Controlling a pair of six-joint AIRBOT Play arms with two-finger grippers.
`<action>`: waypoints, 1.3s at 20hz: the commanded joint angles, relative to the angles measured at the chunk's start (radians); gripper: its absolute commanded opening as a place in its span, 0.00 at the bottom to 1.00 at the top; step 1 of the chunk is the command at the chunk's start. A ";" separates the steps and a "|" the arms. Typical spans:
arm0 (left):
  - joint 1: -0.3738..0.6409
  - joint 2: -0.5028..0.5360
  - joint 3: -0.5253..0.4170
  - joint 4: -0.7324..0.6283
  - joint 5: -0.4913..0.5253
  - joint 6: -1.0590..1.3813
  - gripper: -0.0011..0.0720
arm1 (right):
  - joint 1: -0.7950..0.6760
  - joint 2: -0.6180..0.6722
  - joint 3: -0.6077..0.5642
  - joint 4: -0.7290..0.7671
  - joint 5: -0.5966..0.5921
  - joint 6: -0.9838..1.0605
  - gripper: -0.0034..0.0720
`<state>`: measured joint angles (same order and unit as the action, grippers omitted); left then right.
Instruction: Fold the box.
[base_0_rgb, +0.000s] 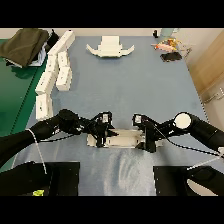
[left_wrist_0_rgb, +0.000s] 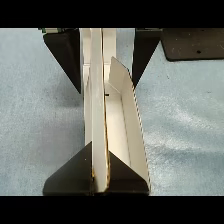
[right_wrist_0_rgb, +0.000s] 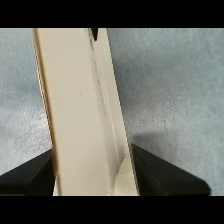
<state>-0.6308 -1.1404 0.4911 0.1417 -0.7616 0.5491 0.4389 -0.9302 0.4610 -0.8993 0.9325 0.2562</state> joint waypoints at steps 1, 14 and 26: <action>0.001 0.000 0.000 0.000 0.000 0.000 0.03 | 0.000 0.001 -0.029 0.001 -0.031 -0.114 0.99; 0.001 0.000 0.000 0.000 0.000 0.000 0.03 | -0.001 0.001 -0.143 0.152 -0.190 -0.253 0.95; 0.001 0.000 0.000 0.000 0.000 0.000 0.03 | -0.001 0.001 -0.151 0.154 -0.183 -0.211 0.72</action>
<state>-0.6308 -1.1404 0.4911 0.1417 -0.7616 0.5491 0.4381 -0.9295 0.3111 -0.7395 0.7456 0.0360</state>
